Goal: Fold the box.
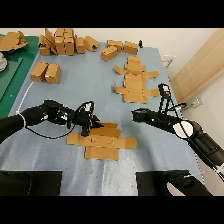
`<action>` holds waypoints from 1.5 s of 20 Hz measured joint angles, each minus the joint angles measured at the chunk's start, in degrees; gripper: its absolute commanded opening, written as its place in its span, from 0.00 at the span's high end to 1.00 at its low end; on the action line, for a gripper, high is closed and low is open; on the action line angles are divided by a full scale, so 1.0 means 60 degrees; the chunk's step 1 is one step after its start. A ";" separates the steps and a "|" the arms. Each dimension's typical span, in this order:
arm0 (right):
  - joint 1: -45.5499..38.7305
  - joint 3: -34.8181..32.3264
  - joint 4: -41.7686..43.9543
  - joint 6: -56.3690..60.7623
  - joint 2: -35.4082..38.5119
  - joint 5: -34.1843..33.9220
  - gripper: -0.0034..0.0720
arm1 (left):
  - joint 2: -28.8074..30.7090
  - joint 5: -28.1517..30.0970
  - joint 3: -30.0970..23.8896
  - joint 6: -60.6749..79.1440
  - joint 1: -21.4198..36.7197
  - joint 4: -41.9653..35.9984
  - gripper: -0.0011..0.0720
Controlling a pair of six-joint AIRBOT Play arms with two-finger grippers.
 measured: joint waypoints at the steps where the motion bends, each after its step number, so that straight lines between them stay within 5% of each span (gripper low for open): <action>1: 0.0000 0.0000 0.0022 0.0000 0.0000 0.0000 0.93 | 0.0120 0.0033 0.0000 -0.0011 0.0004 -0.0142 0.97; 8: 0.0004 0.0000 0.0113 0.0000 0.0000 0.0000 0.93 | 0.0590 -0.0852 0.0000 0.0193 0.0882 -0.1898 0.97; 30: 0.0004 0.0000 0.0382 -0.0004 -0.0004 -0.0025 0.93 | -0.0357 -0.0302 0.0000 0.0124 0.0459 -0.0430 0.97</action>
